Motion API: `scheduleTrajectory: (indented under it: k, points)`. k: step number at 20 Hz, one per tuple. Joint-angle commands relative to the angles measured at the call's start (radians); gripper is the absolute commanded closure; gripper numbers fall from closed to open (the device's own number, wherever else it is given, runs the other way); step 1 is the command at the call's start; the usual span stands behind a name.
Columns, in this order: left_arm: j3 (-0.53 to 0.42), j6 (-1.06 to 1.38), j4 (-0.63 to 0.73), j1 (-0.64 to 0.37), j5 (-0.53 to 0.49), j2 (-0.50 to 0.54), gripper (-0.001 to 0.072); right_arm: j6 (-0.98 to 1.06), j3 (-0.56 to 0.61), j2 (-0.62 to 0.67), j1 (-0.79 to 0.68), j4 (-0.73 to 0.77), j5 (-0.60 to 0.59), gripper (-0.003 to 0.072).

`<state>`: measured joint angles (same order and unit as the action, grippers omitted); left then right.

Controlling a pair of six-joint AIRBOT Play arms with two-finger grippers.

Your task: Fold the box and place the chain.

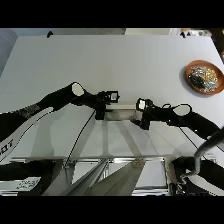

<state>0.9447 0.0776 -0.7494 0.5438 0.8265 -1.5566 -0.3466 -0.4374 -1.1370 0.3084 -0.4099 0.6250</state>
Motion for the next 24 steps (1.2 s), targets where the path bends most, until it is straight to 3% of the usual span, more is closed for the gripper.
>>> scheduleTrajectory:
  k: [1,10,24]
  points:
    - [0.0,0.0,0.0,0.0,0.0,0.0,0.0699,-0.083,-0.005,-0.065,-0.006,0.056,0.068,-0.0001]
    - [0.0,0.0,0.0,0.0,0.0,0.0,0.0699,-0.134,-0.032,-0.145,-0.043,0.071,0.074,0.01]
    - [0.0,0.0,0.0,0.0,0.0,0.0,0.0699,-0.272,-0.071,-0.219,-0.042,0.085,0.121,0.0132]
